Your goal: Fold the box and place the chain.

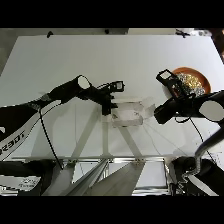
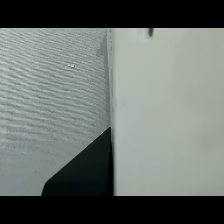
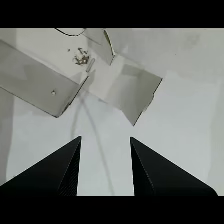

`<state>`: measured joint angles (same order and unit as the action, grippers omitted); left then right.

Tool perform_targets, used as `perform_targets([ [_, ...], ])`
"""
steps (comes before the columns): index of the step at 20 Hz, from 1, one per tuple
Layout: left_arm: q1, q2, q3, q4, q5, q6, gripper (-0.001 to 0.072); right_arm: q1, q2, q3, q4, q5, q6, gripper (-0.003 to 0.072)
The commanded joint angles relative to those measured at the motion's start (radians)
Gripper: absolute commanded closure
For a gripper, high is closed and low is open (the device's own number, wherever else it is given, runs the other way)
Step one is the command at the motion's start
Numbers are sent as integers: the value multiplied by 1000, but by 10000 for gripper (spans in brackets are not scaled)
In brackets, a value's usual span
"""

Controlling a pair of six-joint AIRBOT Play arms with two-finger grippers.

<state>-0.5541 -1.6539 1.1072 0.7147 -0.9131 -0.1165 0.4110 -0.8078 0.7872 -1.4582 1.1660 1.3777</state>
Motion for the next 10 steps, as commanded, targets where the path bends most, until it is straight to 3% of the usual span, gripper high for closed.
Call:
perform_targets([
  [1, 0, -1, 0, 5, -3, 0, 696, 0, -1, 1, 4, 1, 0, 346],
  [5, 0, -1, 0, 5, -3, 0, 696, 0, -1, 1, 4, 1, -2, 346],
  [8, 0, -1, 0, 5, -3, 0, 696, 0, -1, 1, 47, 0, -139, 349],
  [9, 0, -1, 0, 5, -3, 0, 696, 0, -1, 1, 74, 0, -218, 359],
  [10, 0, -1, 0, 5, -3, 0, 696, 0, -1, 1, 95, 0, -286, 434],
])
